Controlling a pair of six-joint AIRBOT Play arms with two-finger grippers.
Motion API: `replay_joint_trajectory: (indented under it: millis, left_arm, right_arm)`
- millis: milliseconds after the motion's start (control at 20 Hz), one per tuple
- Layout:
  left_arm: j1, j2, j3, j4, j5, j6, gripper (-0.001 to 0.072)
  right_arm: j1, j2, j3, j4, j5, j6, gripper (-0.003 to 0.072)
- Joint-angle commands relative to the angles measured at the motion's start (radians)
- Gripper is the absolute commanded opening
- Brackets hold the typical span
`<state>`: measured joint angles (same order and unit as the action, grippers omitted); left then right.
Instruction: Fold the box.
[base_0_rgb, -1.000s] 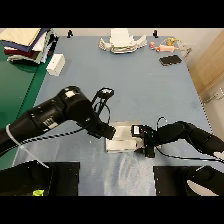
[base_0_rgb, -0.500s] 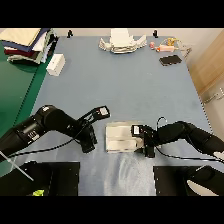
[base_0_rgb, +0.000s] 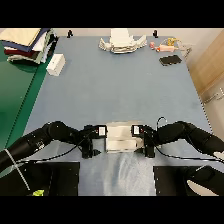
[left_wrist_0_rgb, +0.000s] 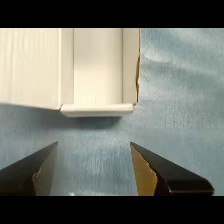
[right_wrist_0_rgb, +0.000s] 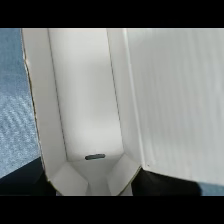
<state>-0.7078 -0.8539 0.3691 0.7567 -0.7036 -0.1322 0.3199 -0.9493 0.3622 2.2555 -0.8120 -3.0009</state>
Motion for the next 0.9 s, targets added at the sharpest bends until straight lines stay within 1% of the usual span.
replay_joint_trajectory:
  millis: [0,200,400,650,850]
  left_arm:
    - [-0.026,-0.076,-0.014,-0.126,0.108,0.151,0.0692]
    - [-0.028,-0.134,-0.001,-0.165,0.127,0.196,0.0692]
    - [-0.028,-0.143,-0.001,-0.190,0.117,0.246,0.0692]
    - [-0.080,-0.144,-0.001,-0.193,0.129,0.249,0.0692]
    - [-0.084,-0.144,-0.001,-0.196,0.129,0.249,0.0692]
  right_arm:
    - [0.000,-0.001,0.000,0.000,0.000,0.000,0.0599]
    - [0.000,-0.001,0.000,0.000,0.000,0.000,0.0599]
    - [0.000,-0.001,0.000,0.000,0.000,0.000,0.0599]
    - [0.000,-0.001,0.000,0.000,0.000,0.000,0.0599]
    - [0.000,-0.001,0.000,0.000,0.000,0.000,0.0599]
